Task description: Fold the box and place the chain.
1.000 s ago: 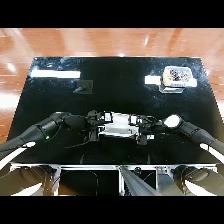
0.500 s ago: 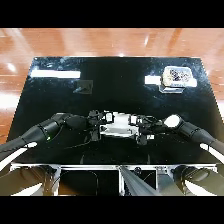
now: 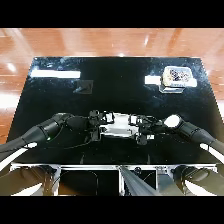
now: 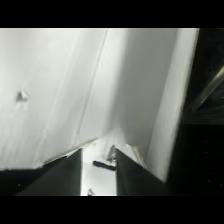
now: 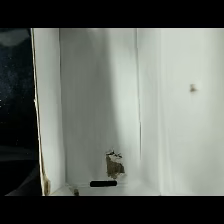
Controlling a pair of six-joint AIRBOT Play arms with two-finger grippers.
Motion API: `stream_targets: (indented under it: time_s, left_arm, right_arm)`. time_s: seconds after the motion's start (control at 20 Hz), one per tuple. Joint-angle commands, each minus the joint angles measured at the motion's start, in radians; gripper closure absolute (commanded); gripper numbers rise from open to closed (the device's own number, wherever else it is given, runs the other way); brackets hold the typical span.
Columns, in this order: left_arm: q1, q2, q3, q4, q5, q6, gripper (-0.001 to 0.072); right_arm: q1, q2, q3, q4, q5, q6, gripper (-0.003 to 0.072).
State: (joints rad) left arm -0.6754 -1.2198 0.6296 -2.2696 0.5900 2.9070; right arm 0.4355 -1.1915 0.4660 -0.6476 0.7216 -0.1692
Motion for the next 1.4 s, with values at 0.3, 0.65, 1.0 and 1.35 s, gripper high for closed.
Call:
stream_targets:
  time_s: [0.3, 0.65, 1.0, 1.35]
  left_arm:
    - [-0.022, 0.001, 0.001, 0.013, -0.047, -0.028, 0.0546]
    - [0.098, 0.082, 0.001, 0.062, 0.01, -0.225, 0.0685]
    - [0.275, 0.224, 0.0, 0.063, 0.079, -0.533, 0.0685]
    - [0.56, 0.163, -0.008, 0.101, 0.455, -1.012, 0.0685]
  right_arm:
    - [0.001, -0.001, -0.001, 0.0, 0.0, 0.0, 0.0135]
    - [0.001, -0.001, -0.001, 0.0, 0.0, 0.0, 0.0135]
    - [0.001, -0.001, -0.001, 0.0, 0.0, 0.001, 0.0135]
    - [0.001, -0.001, -0.001, 0.001, 0.0, 0.001, 0.0135]
